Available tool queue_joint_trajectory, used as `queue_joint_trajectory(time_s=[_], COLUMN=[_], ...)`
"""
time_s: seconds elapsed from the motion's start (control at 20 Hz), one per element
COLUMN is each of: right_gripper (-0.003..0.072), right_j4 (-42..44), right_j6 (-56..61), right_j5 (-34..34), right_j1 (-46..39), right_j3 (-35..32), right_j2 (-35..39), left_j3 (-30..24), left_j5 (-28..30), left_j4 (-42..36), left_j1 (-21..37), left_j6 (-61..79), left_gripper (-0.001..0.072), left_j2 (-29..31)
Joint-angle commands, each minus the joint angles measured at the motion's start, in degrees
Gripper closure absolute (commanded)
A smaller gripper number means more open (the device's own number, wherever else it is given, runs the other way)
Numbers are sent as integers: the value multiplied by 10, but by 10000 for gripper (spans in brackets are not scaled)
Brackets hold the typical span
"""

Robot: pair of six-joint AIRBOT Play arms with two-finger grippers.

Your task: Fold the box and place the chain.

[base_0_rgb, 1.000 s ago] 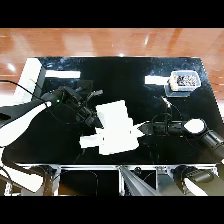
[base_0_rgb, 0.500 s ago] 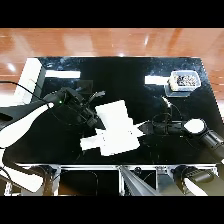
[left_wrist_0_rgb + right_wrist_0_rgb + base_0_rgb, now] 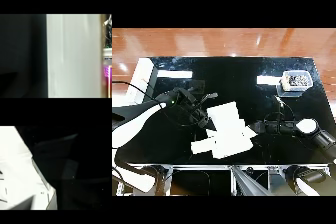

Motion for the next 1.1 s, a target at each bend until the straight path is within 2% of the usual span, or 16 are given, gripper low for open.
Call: queue_joint_trajectory(time_s=[0.0, 0.1, 0.2, 0.3, 0.45, 0.5, 0.6, 0.7, 0.85, 0.95, 1.05], right_gripper=[-30, -30, -29, -29, -28, -28, -29, -29, -29, -29, -29], right_j4=[-23, -114, -229, -327, -400, -399, -389, -364, -301, -264, -266], right_j6=[-3, -2, 3, 3, -14, -30, -52, -83, -101, -155, -175], right_j5=[17, 63, 137, 211, 287, 295, 288, 286, 292, 299, 275], right_j1=[-2, -21, -64, -115, -186, -198, -198, -191, -173, -137, -97], right_j3=[11, 54, 118, 184, 269, 283, 291, 291, 287, 266, 227], right_j2=[0, 0, 1, 1, 1, 1, 2, 2, 2, 2, 2], left_j3=[19, 56, 102, 145, 154, 144, 106, 40, -62, -91, -92], left_j5=[3, 3, 3, -10, -97, -133, -185, -259, -346, -362, -365], left_j4=[3, 4, 19, 79, 195, 216, 208, 209, 182, 162, 161], left_j1=[0, -1, -6, -26, -83, -103, -129, -147, -141, -143, -149], left_j6=[8, 32, 47, 52, 74, 76, 95, 99, 105, 125, 129], left_gripper=[687, 688, 689, 691, 692, 692, 692, 692, 691, 689, 686], left_j2=[0, 1, 2, 13, 67, 88, 121, 158, 206, 212, 200])
